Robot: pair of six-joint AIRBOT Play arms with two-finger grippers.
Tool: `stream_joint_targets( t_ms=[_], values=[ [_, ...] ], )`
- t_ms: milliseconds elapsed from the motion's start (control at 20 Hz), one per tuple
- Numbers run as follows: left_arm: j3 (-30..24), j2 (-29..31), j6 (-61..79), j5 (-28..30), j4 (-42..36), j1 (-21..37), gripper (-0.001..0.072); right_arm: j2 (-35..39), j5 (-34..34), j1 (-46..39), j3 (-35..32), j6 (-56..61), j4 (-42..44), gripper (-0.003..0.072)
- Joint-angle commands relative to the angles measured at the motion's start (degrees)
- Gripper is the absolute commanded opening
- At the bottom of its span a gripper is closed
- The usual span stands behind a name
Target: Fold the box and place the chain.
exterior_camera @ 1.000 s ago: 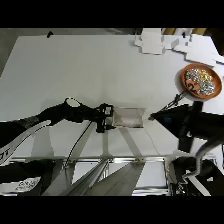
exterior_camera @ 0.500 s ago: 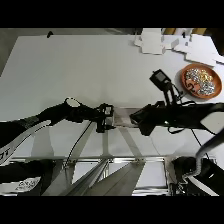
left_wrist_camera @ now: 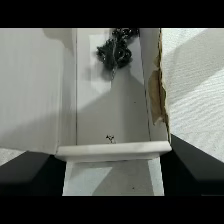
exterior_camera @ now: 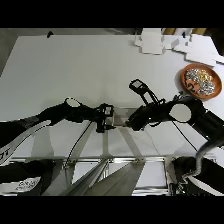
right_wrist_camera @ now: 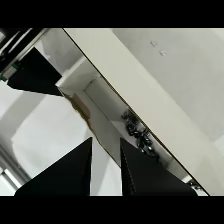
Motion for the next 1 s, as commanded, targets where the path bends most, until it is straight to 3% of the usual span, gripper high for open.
stream_joint_targets(
  t_ms=[0,100,250,350,500,650,950],
  values=[
    [-0.02,0.00,0.00,0.02,0.02,0.00,0.0490,1.09,2.38,-1.53,1.27,0.22,-1.46,0.0200],
    [-0.02,0.00,0.00,0.02,0.00,0.00,0.0490,3.52,6.84,-4.63,3.26,2.16,-3.54,0.0172],
    [-0.02,0.00,0.00,0.00,0.02,0.00,0.0490,5.53,16.04,-9.33,3.76,8.61,-13.60,0.0159],
    [-0.02,0.00,0.00,0.02,0.00,0.00,0.0490,4.81,18.71,-11.74,2.67,13.90,-20.06,0.0158],
    [-0.02,0.00,0.02,0.00,0.00,0.00,0.0490,3.37,13.46,-14.05,-1.73,15.41,-21.75,0.0165],
    [-0.02,0.00,0.00,0.02,0.00,0.00,0.0490,2.40,5.35,-14.80,-5.49,18.18,-21.99,0.0301],
    [-0.02,0.00,0.02,0.02,0.00,0.00,0.0490,-6.45,4.11,-14.80,-5.88,18.16,-21.97,0.0301]
  ],
)
